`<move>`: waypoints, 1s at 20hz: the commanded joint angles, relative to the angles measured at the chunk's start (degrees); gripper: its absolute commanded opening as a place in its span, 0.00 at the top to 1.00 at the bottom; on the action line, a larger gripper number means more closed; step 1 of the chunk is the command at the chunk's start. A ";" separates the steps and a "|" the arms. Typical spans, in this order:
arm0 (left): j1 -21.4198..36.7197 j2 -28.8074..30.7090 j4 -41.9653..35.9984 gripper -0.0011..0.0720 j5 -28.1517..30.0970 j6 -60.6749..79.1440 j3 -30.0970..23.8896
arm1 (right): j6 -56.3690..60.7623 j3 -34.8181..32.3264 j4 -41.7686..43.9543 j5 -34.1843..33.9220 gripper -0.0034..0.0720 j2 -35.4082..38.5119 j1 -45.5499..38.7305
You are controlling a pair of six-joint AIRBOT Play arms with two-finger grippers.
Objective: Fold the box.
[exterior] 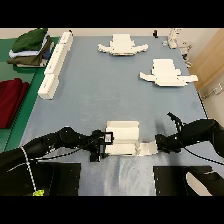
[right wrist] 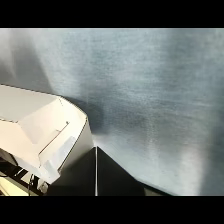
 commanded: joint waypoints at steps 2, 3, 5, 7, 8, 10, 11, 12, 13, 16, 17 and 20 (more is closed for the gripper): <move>0.02 -0.02 0.02 0.41 0.02 0.02 -0.02 | -2.60 -2.34 1.84 1.05 0.96 0.07 0.00; 0.02 -0.02 0.02 0.41 0.02 0.02 -0.02 | -3.39 -2.32 3.39 1.01 0.96 0.20 0.00; 0.02 -0.02 0.02 0.41 0.00 0.02 -0.02 | -5.38 -1.88 7.21 -0.02 0.96 0.20 0.00; 0.02 -0.02 0.02 0.41 0.02 0.02 -0.02 | -6.12 -0.70 9.09 -1.64 0.95 0.20 0.00; 0.02 -0.02 0.02 0.41 0.02 0.02 -0.02 | -6.14 -0.04 9.66 -2.43 0.95 0.20 0.00; 0.02 -0.02 0.02 0.41 0.00 0.00 -0.02 | -6.10 0.59 10.12 -3.41 0.88 0.20 0.00; 0.02 -0.02 0.02 0.41 0.02 0.02 -0.02 | -6.10 0.63 10.14 -3.54 0.79 0.20 0.00; 0.02 -0.02 0.02 0.41 0.02 0.02 -0.02 | -6.10 0.63 10.27 -3.48 0.73 0.20 0.00; 0.02 -0.02 0.02 0.41 0.00 0.00 -0.02 | -6.10 0.63 10.56 -3.45 0.62 0.20 0.00; 0.02 -0.02 0.02 0.41 0.02 0.00 -0.02 | -6.14 0.63 11.78 -2.69 0.45 0.20 0.17; 0.02 -0.02 0.02 0.41 0.00 0.02 -0.02 | -6.12 0.66 12.17 -2.14 0.45 0.17 0.83; 0.02 -0.02 0.02 0.41 0.00 0.02 -0.02 | -5.57 0.63 12.22 2.78 0.45 0.17 7.39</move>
